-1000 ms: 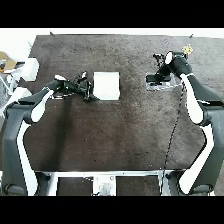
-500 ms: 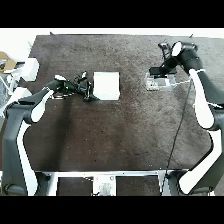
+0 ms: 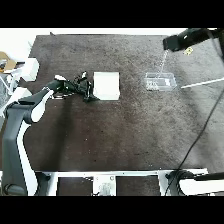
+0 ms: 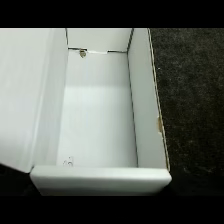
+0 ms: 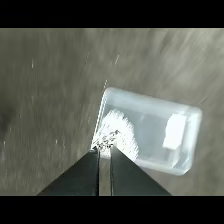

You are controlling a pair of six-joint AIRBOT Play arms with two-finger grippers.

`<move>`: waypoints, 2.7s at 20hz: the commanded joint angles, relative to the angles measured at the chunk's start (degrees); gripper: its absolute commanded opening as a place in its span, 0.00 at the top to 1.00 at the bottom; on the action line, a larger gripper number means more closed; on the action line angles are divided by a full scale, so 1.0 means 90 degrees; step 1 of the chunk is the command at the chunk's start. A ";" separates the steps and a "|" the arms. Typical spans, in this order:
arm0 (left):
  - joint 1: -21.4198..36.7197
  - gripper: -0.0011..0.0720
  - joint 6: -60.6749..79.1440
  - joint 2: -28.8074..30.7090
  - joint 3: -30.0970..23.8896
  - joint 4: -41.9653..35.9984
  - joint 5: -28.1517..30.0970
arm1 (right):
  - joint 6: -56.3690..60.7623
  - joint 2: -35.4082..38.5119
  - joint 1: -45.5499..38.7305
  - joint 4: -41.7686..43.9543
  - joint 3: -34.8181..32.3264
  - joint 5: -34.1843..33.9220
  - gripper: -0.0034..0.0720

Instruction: Fold the box and place the chain.

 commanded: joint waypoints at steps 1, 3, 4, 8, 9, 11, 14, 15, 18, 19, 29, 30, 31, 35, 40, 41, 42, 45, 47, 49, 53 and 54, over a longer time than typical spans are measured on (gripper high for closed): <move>0.0002 0.27 0.0000 0.0000 0.0000 0.0000 0.0000 | -0.0012 0.0828 0.0321 -0.0270 0.0000 -0.0911 0.95; 0.0002 0.27 0.0000 0.0000 0.0000 0.0000 0.0000 | -0.0017 0.1171 0.0510 -0.0274 0.0000 -0.1508 0.95; 0.0002 0.27 0.0000 0.0000 0.0000 0.0000 0.0000 | -0.0019 0.1328 0.0624 -0.0274 0.0000 -0.1824 0.95; 0.0002 0.27 0.0000 0.0000 0.0000 0.0000 0.0000 | -0.0170 0.1671 0.1117 -0.0270 0.0000 -0.2795 0.95; 0.0002 0.27 0.0000 0.0000 0.0000 0.0000 0.0000 | -0.0187 0.1671 0.1258 -0.0272 0.0000 -0.2931 0.95; 0.0002 0.27 0.0000 0.0000 0.0000 0.0000 -0.0002 | -0.0192 0.1651 0.1518 -0.0270 -0.0002 -0.3067 0.95; 0.0002 0.27 0.0000 0.0000 0.0000 0.0000 0.0000 | -0.0189 0.1559 0.1802 -0.0267 -0.0002 -0.3092 0.95; 0.0002 0.27 0.0000 0.0000 0.0000 0.0000 0.0000 | -0.0189 0.1496 0.1921 -0.0267 -0.0015 -0.3028 0.95; 0.0002 0.27 0.0000 0.0000 0.0000 0.0000 0.0000 | -0.0182 0.1435 0.2237 -0.0209 -0.0491 -0.3004 0.95; 0.0002 0.27 0.0000 0.0000 0.0000 0.0000 0.0000 | -0.0185 0.1433 0.2319 -0.0036 -0.0750 -0.3028 0.95; 0.0002 0.27 0.0000 0.0000 0.0000 0.0000 0.0000 | -0.0114 0.0833 0.2701 0.2856 -0.5651 -0.7917 0.95; 0.0002 0.27 0.0000 0.0000 0.0000 0.0000 0.0000 | -0.0114 0.0527 0.2701 0.2975 -0.5860 -0.8114 0.95; 0.0002 0.27 0.0000 0.0000 0.0000 0.0000 0.0000 | -0.0114 0.0245 0.2698 0.2975 -0.5899 -0.8092 0.73; 0.0002 0.27 0.0000 0.0000 0.0000 0.0000 0.0000 | -0.0138 0.0121 0.2589 0.2968 -0.5897 -0.7985 0.72; 0.0002 0.27 0.0000 0.0000 0.0000 -0.0002 0.0000 | -0.0107 0.0971 0.1161 0.2953 -0.5916 -0.5348 0.59; 0.0002 0.27 0.0000 0.0000 0.0000 -0.0002 0.0000 | -0.0061 0.1008 0.0797 0.2951 -0.5960 -0.4966 0.59; 0.0002 0.27 0.0000 0.0000 0.0000 -0.0002 0.0000 | 0.0097 0.0993 0.0413 0.2951 -0.6028 -0.4690 0.59; 0.0002 0.27 0.0000 0.0000 0.0000 -0.0002 0.0002 | 0.0452 0.0848 -0.0359 0.2958 -0.6387 -0.4772 0.69; 0.0002 0.27 0.0000 0.0000 0.0000 -0.0002 0.0002 | 0.0731 0.0539 -0.0568 0.2977 -0.6465 -0.5032 0.72; 0.0002 0.27 0.0000 0.0000 0.0000 -0.0002 0.0000 | 0.1008 0.0160 -0.0556 0.3087 -0.6465 -0.5525 0.72; 0.0002 0.27 0.0000 0.0000 0.0000 -0.0002 0.0000 | 0.1010 -0.0503 -0.0240 0.3682 -0.6186 -0.6178 0.64; 0.0002 0.27 0.0000 0.0000 0.0000 -0.0002 0.0002 | 0.1015 -0.0653 -0.0163 0.3725 -0.6074 -0.6227 0.64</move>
